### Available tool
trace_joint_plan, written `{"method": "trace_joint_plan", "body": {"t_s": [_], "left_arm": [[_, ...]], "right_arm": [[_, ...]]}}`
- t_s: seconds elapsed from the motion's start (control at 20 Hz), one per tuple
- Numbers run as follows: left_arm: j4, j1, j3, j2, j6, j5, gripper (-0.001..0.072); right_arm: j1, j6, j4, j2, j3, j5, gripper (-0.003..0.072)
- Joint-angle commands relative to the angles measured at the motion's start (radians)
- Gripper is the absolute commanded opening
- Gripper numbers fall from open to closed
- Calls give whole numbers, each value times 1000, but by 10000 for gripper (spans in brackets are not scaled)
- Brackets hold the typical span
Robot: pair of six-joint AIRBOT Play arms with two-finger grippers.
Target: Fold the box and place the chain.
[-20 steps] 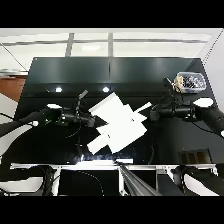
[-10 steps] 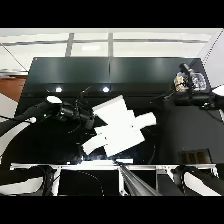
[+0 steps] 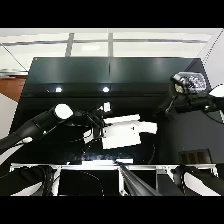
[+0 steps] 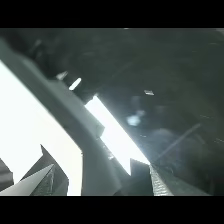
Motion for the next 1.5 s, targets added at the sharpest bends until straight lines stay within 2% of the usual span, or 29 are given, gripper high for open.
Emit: {"method": "trace_joint_plan", "body": {"t_s": [0.0, 0.15, 0.3, 0.4, 0.5, 0.65, 0.95, 1.25, 1.45], "left_arm": [[-15, -10, -30, -50, 128, 105, 33], [-50, 11, -30, -107, 170, 94, 33], [-73, 14, -30, -118, 246, 95, 33], [-72, 14, -30, -118, 246, 90, 33], [-72, 14, -30, -118, 246, 76, 33], [-72, 14, -30, -118, 246, 73, 33], [-64, 14, -30, -118, 246, 77, 33], [-64, 14, -30, -118, 246, 77, 33], [-64, 14, -30, -118, 246, 77, 33]], "right_arm": [[99, -53, 10, -2, -65, -80, 719], [179, -53, 5, -2, -69, -102, 719], [205, -69, -10, -2, -69, -148, 719], [205, -91, -85, -2, -69, -151, 719], [205, -90, -193, -2, -71, -98, 719], [219, -91, -190, -2, -122, -44, 719], [362, -106, -176, -2, -225, -155, 719], [484, -121, -124, -2, -232, -303, 718], [523, -121, -126, -2, -232, -313, 718]]}}
